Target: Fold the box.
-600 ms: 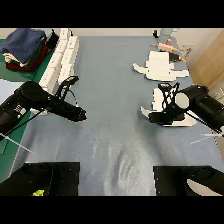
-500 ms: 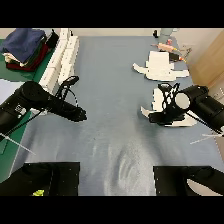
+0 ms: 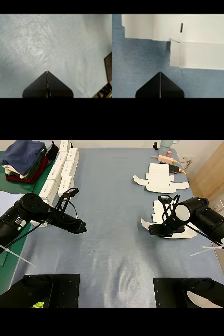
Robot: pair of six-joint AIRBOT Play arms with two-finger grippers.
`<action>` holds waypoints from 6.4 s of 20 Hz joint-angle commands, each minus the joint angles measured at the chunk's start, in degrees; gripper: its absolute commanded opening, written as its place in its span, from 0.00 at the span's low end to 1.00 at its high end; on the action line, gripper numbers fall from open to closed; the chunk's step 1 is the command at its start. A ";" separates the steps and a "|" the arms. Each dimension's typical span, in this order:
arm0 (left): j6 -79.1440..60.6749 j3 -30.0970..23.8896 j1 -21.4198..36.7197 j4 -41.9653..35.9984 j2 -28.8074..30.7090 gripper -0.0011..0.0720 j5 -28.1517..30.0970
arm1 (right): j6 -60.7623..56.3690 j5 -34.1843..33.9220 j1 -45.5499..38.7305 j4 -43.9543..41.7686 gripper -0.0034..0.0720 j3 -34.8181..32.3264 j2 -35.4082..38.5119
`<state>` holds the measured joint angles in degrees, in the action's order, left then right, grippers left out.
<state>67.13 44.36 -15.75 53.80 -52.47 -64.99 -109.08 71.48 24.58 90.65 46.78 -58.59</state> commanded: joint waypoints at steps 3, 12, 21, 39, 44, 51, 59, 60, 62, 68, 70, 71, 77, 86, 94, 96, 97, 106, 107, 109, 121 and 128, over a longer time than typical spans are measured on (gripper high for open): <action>0.00 -0.02 0.02 -0.02 0.02 0.04 4.02 | 0.02 -4.09 0.02 0.39 0.05 0.04 -0.02; 0.00 -0.02 0.02 -0.13 0.02 0.04 6.49 | -0.61 -5.33 0.02 -8.79 0.05 0.04 -0.52; 0.00 -0.02 0.02 -0.20 -0.04 0.04 8.81 | -1.07 -7.48 -0.02 -13.09 0.05 0.07 -0.50; 15.02 0.00 0.02 -4.04 -0.04 0.73 9.16 | 32.63 9.57 -69.81 -17.62 0.72 33.66 -27.69; 15.04 0.00 0.02 -7.58 -0.04 0.73 9.53 | 40.85 14.58 -73.99 -29.22 0.72 41.05 -41.59; 15.41 0.00 0.02 -9.51 -0.04 0.73 9.51 | 45.70 24.70 -73.83 -39.82 0.65 44.11 -52.70; 15.41 0.00 0.02 -10.14 -0.04 0.73 9.55 | 45.72 31.01 -73.02 -41.27 0.42 43.65 -53.35; 15.39 -0.02 0.02 -10.12 -0.04 0.73 9.53 | 45.72 32.17 -72.50 -41.24 0.33 43.10 -53.35; 15.41 0.00 0.04 -10.12 -0.04 0.73 9.53 | 45.70 33.27 -71.17 -41.24 0.11 41.44 -53.33; 14.23 -0.02 0.07 -8.81 -0.04 0.72 9.44 | 49.24 32.41 -62.86 -53.90 0.05 34.71 -49.40; 12.70 -0.02 0.07 -8.57 -0.04 0.73 8.81 | 52.46 28.76 -58.80 -60.08 0.05 31.26 -43.78; 12.09 0.00 0.07 -8.59 -0.02 0.73 8.61 | 52.48 24.70 -56.33 -59.52 0.04 28.74 -40.00; 6.95 0.00 0.13 -8.02 -0.02 0.73 6.49 | 45.13 1.73 -40.94 -52.43 0.04 3.28 -15.54; 7.15 0.00 0.13 -4.87 -0.04 0.73 0.39 | 26.99 -11.10 -28.39 -43.23 0.37 -23.91 8.76; 7.30 0.00 0.02 -7.34 -0.04 0.73 -0.33 | 30.32 -6.75 -28.39 -44.41 0.37 -23.41 4.94; 7.34 0.00 0.13 -7.50 -0.04 0.73 0.15 | 34.99 -6.38 -28.39 -47.95 0.36 -23.41 3.89; 7.32 0.00 0.13 -7.43 -0.07 0.73 0.26 | 37.35 -6.40 -28.39 -49.92 0.35 -23.41 3.54; 5.57 1.70 9.51 -7.48 -6.69 0.73 -4.31 | 56.87 -7.45 -24.76 -52.06 0.05 -26.21 13.79; 4.09 1.44 9.77 -7.50 -7.48 0.73 -4.17 | 56.83 -9.70 -23.82 -51.93 0.05 -26.86 16.57; 2.10 0.81 9.20 -7.72 -9.35 0.73 -3.08 | 55.89 -11.72 -22.53 -50.29 0.05 -27.71 20.70; -33.62 3.54 7.85 -38.12 -32.83 0.73 -0.72 | 52.54 -12.68 -20.48 -47.95 0.05 -27.96 16.33; -36.57 3.56 2.62 -38.36 -35.04 0.72 -0.52 | 52.50 -16.96 -15.52 -48.02 0.05 -27.96 13.92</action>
<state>32.95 47.86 -10.83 16.40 -86.67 -65.89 -56.51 56.05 7.57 42.72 18.83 -43.59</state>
